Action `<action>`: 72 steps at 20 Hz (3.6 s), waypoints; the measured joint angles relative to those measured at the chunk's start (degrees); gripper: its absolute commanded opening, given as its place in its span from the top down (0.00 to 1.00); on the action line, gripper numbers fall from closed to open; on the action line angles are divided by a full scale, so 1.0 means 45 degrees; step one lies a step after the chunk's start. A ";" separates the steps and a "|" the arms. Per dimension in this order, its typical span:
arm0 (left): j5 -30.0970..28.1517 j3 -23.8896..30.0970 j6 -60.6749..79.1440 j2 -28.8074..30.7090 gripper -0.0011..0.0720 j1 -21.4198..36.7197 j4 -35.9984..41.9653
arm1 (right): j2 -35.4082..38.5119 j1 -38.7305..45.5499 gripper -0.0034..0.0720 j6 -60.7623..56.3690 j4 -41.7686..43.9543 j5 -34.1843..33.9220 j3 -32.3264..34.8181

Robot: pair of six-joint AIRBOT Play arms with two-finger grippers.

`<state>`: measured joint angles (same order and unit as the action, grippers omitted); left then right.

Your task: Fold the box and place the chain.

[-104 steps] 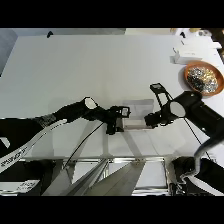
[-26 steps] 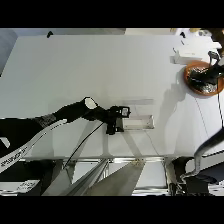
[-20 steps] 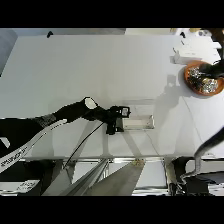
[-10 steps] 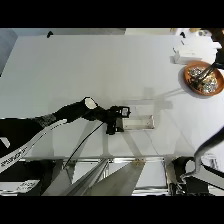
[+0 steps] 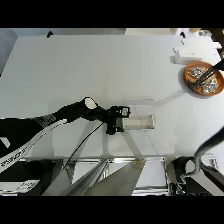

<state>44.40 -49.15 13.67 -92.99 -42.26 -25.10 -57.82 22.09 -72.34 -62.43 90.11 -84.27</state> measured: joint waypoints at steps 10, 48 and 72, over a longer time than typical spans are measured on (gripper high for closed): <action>0.0000 0.0000 -0.0005 0.0000 0.61 0.0000 0.0005 | 0.3288 -0.2657 0.94 0.0437 0.0806 0.0865 0.0889; 0.0000 0.0000 0.0000 0.0000 0.61 0.0000 0.0005 | 0.3259 -0.6849 0.94 0.2866 0.2171 -0.4172 1.0554; 0.0000 0.0000 0.0000 0.0000 0.61 0.0000 0.0005 | 0.2812 -0.7694 0.66 -0.0359 -0.2385 -0.5294 1.0341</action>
<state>44.40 -49.15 13.67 -92.99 -42.26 -25.08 -45.17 -12.53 -73.95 -73.17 66.28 -37.74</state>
